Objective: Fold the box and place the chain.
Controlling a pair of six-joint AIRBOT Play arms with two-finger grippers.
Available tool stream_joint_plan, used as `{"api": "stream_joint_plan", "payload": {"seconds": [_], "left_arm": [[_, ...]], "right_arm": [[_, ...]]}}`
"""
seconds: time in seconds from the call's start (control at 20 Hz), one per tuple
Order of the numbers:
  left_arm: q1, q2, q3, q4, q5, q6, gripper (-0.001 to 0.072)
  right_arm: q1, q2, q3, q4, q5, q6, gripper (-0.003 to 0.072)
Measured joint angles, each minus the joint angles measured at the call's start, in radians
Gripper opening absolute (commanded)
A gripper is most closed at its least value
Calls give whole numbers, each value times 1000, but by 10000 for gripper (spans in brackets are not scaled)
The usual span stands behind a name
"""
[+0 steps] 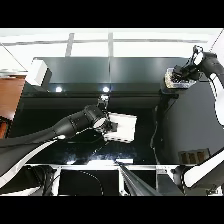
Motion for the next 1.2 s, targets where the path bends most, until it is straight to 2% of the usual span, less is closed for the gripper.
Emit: {"api": "stream_joint_plan", "payload": {"seconds": [0.2,0.5,0.85,0.9,0.95,1.0,1.2], "left_arm": [[0,0,0,-2,0,2,30],[0,0,0,-2,0,2,30],[0,0,0,-2,0,2,30],[0,0,0,-2,0,2,30],[0,0,0,-2,0,1,30],[0,0,0,-2,1,1,30],[0,0,0,-2,1,0,30]], "right_arm": [[-3,38,53,-1,70,-38,51],[-21,97,72,-12,129,-59,51],[-37,43,71,-17,163,-71,53],[-37,32,71,-17,159,-71,220],[-38,23,71,-16,151,-71,482],[-39,17,71,-16,142,-71,515],[-39,21,72,-12,112,-79,514]]}}
